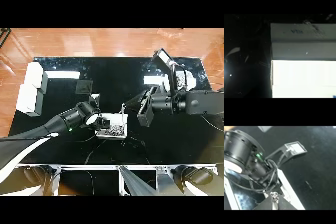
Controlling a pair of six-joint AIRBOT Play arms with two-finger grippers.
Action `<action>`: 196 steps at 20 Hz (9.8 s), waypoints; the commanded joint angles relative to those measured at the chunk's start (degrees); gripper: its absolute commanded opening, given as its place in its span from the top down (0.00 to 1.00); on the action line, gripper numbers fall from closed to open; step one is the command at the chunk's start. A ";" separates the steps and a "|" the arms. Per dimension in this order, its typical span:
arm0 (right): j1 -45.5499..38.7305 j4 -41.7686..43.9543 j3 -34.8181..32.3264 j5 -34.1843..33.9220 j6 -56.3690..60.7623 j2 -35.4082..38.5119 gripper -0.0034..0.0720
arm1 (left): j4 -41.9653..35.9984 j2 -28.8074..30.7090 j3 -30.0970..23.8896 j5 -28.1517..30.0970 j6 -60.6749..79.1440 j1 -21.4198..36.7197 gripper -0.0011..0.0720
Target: Fold the box and place the chain.
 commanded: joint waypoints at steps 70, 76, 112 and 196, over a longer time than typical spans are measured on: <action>-0.55 -11.93 21.86 -17.14 0.13 -36.50 0.02 | -24.26 35.23 -20.33 0.96 42.56 39.47 0.13; 0.81 -6.49 21.84 -23.17 -4.39 -36.54 0.02 | -24.28 35.21 -21.46 2.93 42.49 39.50 0.13; 6.88 -15.26 20.72 -21.81 -8.90 -37.18 0.61 | -24.20 35.15 -21.46 5.68 42.34 39.52 0.13; 8.48 4.70 -21.79 16.81 54.31 -5.25 0.92 | -24.68 34.49 -21.42 5.62 51.45 39.52 0.13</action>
